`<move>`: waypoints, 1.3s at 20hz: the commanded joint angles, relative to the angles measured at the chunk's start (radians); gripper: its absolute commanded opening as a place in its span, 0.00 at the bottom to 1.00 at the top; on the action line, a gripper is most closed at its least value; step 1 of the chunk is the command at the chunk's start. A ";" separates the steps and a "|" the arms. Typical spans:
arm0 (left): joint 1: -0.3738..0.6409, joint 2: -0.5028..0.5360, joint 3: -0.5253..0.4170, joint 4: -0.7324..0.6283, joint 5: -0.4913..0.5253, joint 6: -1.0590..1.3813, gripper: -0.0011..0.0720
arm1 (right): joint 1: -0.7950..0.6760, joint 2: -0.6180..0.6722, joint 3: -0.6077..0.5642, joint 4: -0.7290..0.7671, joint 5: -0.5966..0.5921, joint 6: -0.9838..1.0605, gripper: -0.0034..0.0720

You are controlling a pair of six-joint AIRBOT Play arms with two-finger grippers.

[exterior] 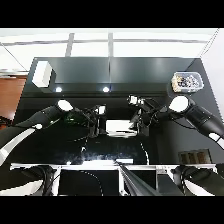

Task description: Fold the box and place the chain.

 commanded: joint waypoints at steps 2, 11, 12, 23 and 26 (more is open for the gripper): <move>0.000 0.000 0.001 0.000 0.000 0.000 0.57 | 0.001 0.000 -0.013 -0.003 0.005 0.001 0.46; 0.000 0.000 0.001 0.000 0.000 0.000 0.57 | 0.001 0.000 -0.021 -0.005 0.004 0.000 0.47; 0.000 0.000 0.001 0.000 0.000 0.000 0.57 | 0.001 -0.001 -0.028 -0.005 0.004 0.000 0.47; 0.000 0.000 0.001 0.000 0.000 0.000 0.57 | 0.000 0.000 -0.040 0.001 -0.010 0.013 0.47; 0.000 0.000 0.001 0.000 0.000 0.000 0.57 | 0.000 0.015 -0.039 0.004 -0.010 0.034 0.47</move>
